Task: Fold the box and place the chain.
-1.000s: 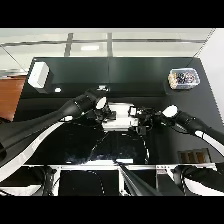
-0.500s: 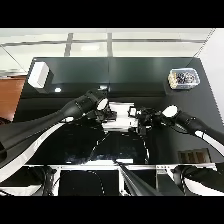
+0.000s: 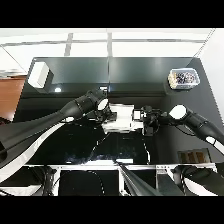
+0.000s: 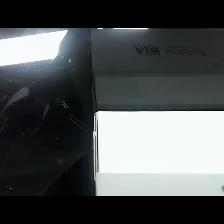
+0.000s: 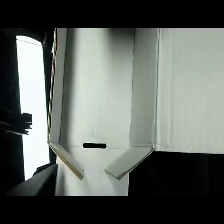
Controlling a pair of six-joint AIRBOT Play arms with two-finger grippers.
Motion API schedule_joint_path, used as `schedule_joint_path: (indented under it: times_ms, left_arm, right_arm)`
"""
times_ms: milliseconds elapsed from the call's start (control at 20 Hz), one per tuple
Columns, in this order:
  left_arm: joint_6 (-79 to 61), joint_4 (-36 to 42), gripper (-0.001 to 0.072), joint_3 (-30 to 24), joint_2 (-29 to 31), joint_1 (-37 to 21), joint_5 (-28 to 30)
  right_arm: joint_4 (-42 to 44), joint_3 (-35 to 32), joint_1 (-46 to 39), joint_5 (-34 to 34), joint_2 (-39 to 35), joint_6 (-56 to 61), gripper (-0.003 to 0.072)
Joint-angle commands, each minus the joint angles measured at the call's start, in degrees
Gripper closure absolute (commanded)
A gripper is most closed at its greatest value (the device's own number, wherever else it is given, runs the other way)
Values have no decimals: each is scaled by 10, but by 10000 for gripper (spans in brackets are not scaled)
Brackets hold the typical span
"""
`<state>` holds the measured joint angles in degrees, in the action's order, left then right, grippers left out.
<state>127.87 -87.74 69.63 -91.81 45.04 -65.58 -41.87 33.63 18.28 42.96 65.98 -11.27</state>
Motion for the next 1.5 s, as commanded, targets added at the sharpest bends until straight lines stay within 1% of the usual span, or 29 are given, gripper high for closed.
schedule_joint_path:
  times_ms: [0, 50, 100, 150, 450, 600, 750, 1000, 1050, 1100, 1150, 1200, 1250, 1300, 1350, 1400, 1450]
  left_arm:
    - [1, 0, 688, 0, 0, 0, -1]
    - [1, 0, 688, 0, 0, 0, -1]
    - [1, 0, 687, 0, 0, 0, -1]
    - [1, 0, 687, 0, 0, 0, -1]
    - [0, 2, 686, 0, 0, 0, -1]
    - [1, 3, 686, 0, 0, 0, 1]
    - [0, 14, 686, 0, 0, 0, 6]
    - [0, 14, 686, 0, 0, 0, 6]
    - [0, 14, 686, 0, 0, 0, 6]
    - [0, 14, 686, 0, 0, 0, 6]
    - [0, 14, 686, 0, 0, 0, 6]
    - [0, 14, 686, 0, 0, 0, 6]
    - [0, 14, 686, 0, 0, 0, 6]
    - [0, 14, 686, 0, 0, 0, 6]
    - [0, 13, 686, 0, 0, 0, 6]
    - [0, 12, 686, 0, 0, -1, 5]
    - [1, 14, 687, 0, 0, -3, 5]
  right_arm:
    - [-3, 0, -1, 7, -8, 4, 298]
    - [1, 0, 0, 9, -8, 4, 382]
    - [5, 0, 0, 10, -8, 5, 446]
    - [15, 0, 0, 15, -8, 4, 450]
    - [99, 0, 0, 16, 20, 4, 450]
    - [142, 0, 0, 6, 38, 3, 449]
    - [181, 0, 0, 4, 58, 4, 449]
    - [178, 0, 0, 3, 63, 4, 449]
    - [179, 0, 0, 0, 63, 4, 357]
    - [178, 0, 0, -1, 63, 4, 339]
    - [178, 0, 0, -1, 63, 6, 513]
    - [179, 0, 0, -1, 63, 6, 417]
    - [180, 0, 0, -1, 63, 6, 294]
    - [176, 0, 0, -1, 63, 10, 497]
    - [176, 0, -1, -2, 62, 29, 601]
    - [176, 0, -4, -1, 57, 73, 673]
    - [175, 0, -11, 8, 47, 157, 673]
